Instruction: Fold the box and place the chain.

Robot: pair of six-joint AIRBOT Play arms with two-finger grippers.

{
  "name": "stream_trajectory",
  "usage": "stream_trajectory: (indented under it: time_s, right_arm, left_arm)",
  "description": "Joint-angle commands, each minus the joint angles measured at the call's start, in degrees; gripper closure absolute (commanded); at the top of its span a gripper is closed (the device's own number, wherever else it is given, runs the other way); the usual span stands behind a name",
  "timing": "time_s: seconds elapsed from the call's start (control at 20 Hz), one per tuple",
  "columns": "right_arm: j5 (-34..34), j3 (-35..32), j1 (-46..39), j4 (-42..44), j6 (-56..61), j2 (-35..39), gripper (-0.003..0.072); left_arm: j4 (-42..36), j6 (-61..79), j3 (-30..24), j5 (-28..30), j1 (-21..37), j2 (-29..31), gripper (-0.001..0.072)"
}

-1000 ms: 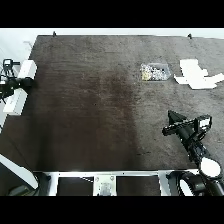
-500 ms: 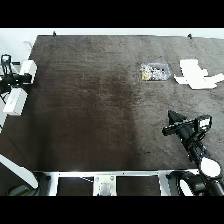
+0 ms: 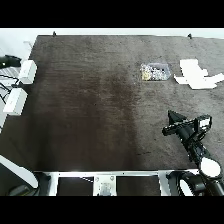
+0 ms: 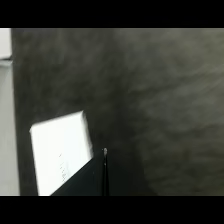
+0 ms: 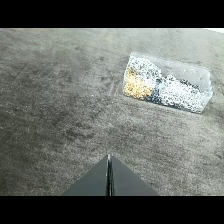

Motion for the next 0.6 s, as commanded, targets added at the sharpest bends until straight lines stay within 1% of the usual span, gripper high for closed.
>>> stream_trajectory:
  time_s: [0.0, 0.1, 0.15, 0.35, 0.55]
  right_arm:
    - [0.0, 0.0, 0.0, 0.0, 0.0, 0.1, 0.0673]
    - [0.0, 0.0, 0.0, 0.0, 0.0, 0.1, 0.0674]
    - [0.0, 0.0, 0.0, 0.0, 0.0, 0.1, 0.0673]
    - [0.0, 0.0, 0.0, 0.0, 0.0, 0.1, 0.0673]
    - [0.0, 0.0, 0.0, 0.0, 0.0, 0.1, 0.0674]
  left_arm:
    - [-8.0, 0.1, 3.3, -5.1, -0.3, 3.4, 0.0697]
    - [-7.8, 0.7, 0.6, -1.2, -1.4, 8.7, 0.0697]
    - [-7.8, 0.9, -0.3, -0.7, -2.0, 11.5, 0.0697]
    - [-7.6, 0.7, -0.4, -0.1, -5.2, 21.4, 0.0697]
    - [-6.4, -0.2, -0.5, -0.1, -9.7, 30.3, 0.0697]
